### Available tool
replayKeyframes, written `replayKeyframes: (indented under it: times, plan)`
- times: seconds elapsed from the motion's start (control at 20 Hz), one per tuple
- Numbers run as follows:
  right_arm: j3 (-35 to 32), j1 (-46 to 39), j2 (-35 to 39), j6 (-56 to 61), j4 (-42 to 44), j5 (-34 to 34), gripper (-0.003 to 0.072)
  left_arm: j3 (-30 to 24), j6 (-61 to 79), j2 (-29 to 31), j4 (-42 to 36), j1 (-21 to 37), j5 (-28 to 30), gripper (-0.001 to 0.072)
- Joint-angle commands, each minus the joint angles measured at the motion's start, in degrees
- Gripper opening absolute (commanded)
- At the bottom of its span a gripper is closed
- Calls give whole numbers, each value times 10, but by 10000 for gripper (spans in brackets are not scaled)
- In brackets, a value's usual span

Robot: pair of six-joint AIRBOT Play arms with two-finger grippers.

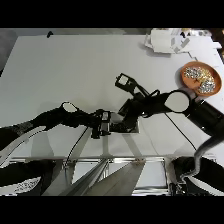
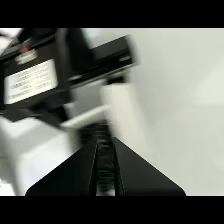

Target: Fold the box and place the chain.

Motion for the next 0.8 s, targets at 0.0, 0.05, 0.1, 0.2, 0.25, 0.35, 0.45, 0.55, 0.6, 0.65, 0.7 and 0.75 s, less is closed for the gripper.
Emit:
replayKeyframes:
  times: [0.0, 0.05, 0.1, 0.2, 0.25, 0.35, 0.45, 0.55, 0.6, 0.65, 0.7, 0.75]
  plan:
    - [43, -38, -9, -68, -46, 7, 101, 0, 0, 0, 0, 0, 0, 150]
    - [43, -40, -22, -87, -46, 6, 101, 0, 0, 0, 0, 0, 0, 150]
    - [43, -40, -42, -106, -44, 6, 102, 0, 0, 0, 0, 0, 0, 150]
    - [43, -40, -85, -159, -3, 7, 103, 0, 0, 0, 0, 0, 0, 150]
    - [43, -40, -104, -182, 21, 13, 103, 0, 0, 0, 0, 0, 0, 150]
    - [43, -40, -127, -223, 59, 49, 103, 0, 0, 0, 0, 0, 0, 150]
    - [43, -33, -130, -252, 61, 76, 107, 0, 0, 0, 0, 0, 0, 150]
    - [43, -22, -129, -271, 61, 80, 157, 0, 0, 0, 0, 0, 0, 150]
    - [42, -16, -129, -276, 61, 81, 207, 0, 0, 0, 0, 0, 0, 150]
    - [40, -8, -128, -289, 61, 83, 206, 0, 0, 0, 0, 0, 0, 150]
    - [33, 0, -124, -300, 61, 81, 206, 0, 0, 0, 0, 0, 0, 150]
    - [20, 8, -117, -311, 60, 72, 207, 0, 0, 0, 0, 0, 0, 150]
